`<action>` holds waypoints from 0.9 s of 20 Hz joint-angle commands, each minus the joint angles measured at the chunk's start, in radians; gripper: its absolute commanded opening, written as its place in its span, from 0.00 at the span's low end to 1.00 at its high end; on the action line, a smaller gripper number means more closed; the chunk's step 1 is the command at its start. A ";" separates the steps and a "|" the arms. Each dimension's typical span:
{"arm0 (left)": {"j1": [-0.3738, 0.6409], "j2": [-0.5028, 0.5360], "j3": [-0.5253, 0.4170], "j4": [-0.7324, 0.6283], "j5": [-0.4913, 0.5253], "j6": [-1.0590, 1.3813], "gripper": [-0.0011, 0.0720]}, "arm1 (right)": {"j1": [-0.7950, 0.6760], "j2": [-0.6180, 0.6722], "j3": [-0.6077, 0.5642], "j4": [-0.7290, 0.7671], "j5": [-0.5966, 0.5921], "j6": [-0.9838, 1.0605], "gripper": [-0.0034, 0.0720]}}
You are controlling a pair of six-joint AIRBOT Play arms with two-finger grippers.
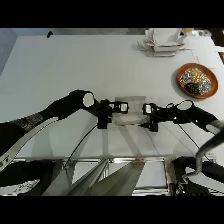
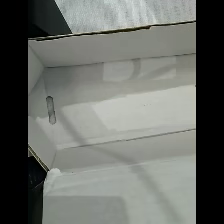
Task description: Fold the box and place the chain.
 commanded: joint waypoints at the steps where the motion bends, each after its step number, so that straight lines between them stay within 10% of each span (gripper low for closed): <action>1: -0.010 -0.002 -0.016 -0.053 0.069 0.010 0.38 | 0.000 -0.001 0.000 0.000 0.000 0.000 0.65; 10: -0.054 -0.014 -0.016 -0.103 0.188 0.010 0.38 | 0.000 -0.001 0.000 0.000 0.000 0.000 0.65; 13: -0.069 -0.014 -0.016 -0.115 0.188 0.009 0.05 | 0.000 -0.001 0.000 0.000 0.000 0.000 0.65; 18: -0.093 -0.014 -0.015 -0.150 0.146 0.009 0.05 | 0.000 -0.001 0.000 0.000 0.000 0.000 0.65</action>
